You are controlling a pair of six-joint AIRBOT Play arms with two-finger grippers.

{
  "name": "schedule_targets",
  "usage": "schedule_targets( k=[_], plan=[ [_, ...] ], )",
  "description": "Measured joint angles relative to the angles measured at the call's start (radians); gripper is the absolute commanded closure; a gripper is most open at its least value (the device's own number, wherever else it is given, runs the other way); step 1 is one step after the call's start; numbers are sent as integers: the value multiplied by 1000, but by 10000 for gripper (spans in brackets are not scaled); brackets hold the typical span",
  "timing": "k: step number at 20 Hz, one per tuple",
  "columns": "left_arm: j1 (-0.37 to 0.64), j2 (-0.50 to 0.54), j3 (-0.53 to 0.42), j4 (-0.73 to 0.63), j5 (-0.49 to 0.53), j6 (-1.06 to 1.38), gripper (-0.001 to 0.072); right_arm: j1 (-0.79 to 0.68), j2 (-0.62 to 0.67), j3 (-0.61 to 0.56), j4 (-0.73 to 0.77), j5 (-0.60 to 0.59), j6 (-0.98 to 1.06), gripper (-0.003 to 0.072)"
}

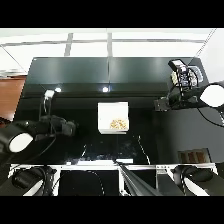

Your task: Fold the box and place the chain.

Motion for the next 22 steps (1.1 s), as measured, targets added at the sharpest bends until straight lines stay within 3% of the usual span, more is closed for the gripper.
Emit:
schedule_targets(
  k=[4,8,11,15,22],
  plan=[
    [101,65,-172,-472,14,772,-3,0,0,0,-4,-7,1,428],
    [131,-103,-190,-738,-22,1335,-4,0,0,0,-4,-9,2,428],
    [148,-292,-127,-811,-38,1645,-3,0,0,0,-4,-10,5,428],
    [199,-483,-26,-848,-37,1859,-3,0,0,0,-4,-16,5,429],
    [226,-666,81,-864,-71,1970,-3,0,0,0,-4,-58,5,429]
  ],
)
